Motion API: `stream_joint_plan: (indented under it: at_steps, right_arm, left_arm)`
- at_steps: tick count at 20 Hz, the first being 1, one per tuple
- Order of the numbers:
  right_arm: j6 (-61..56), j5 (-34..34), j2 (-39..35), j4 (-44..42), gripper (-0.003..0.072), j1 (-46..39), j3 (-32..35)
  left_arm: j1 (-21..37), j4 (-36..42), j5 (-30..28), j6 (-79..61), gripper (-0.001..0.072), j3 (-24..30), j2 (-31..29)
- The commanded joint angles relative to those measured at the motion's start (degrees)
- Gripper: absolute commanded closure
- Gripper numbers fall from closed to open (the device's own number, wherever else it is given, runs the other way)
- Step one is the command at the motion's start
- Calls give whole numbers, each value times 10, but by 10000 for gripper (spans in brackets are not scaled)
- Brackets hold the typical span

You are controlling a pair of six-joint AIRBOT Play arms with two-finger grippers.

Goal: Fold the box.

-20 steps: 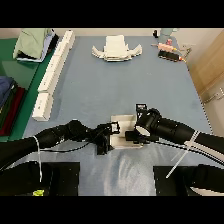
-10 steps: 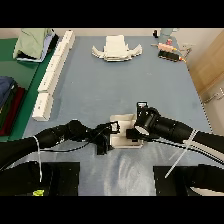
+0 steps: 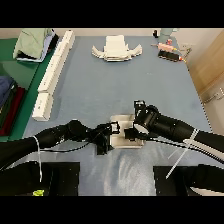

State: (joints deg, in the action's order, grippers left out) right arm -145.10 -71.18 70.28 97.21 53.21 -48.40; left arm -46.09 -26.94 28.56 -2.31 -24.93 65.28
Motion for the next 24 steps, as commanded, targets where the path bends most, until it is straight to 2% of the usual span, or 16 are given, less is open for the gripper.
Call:
stream_joint_plan:
  at_steps: [1,7,8,10,11,12,14,15,16,17,18,19,24]
  right_arm:
    - [3,-19,-1,-2,240,0,-3]
    - [3,-12,20,0,248,0,5]
    - [6,-12,25,-2,313,0,5]
    - [7,-12,26,1,572,0,5]
    - [7,-12,26,1,651,0,5]
    - [7,-13,26,1,681,0,5]
    - [10,-12,26,-2,682,0,5]
    - [12,-12,25,-1,681,0,4]
    - [12,-14,24,-2,640,0,4]
    - [14,-16,21,-6,440,0,4]
    - [18,-17,16,-12,276,0,3]
    - [18,-19,8,-14,241,0,3]
    - [18,-47,-75,-14,241,0,-8]
  left_arm:
    - [0,0,0,0,288,-1,0]
    - [0,0,0,0,288,-1,0]
    - [0,0,0,0,288,-1,0]
    - [0,0,0,0,288,-1,0]
    - [0,0,0,0,288,-1,0]
    - [0,0,0,0,288,-1,0]
    - [0,0,0,0,288,-1,0]
    - [0,0,0,0,288,-1,0]
    - [0,0,0,0,288,-1,0]
    - [0,0,0,0,288,-1,0]
    - [0,0,0,0,288,-1,0]
    - [0,0,0,0,288,-1,0]
    - [0,0,0,0,288,-1,0]
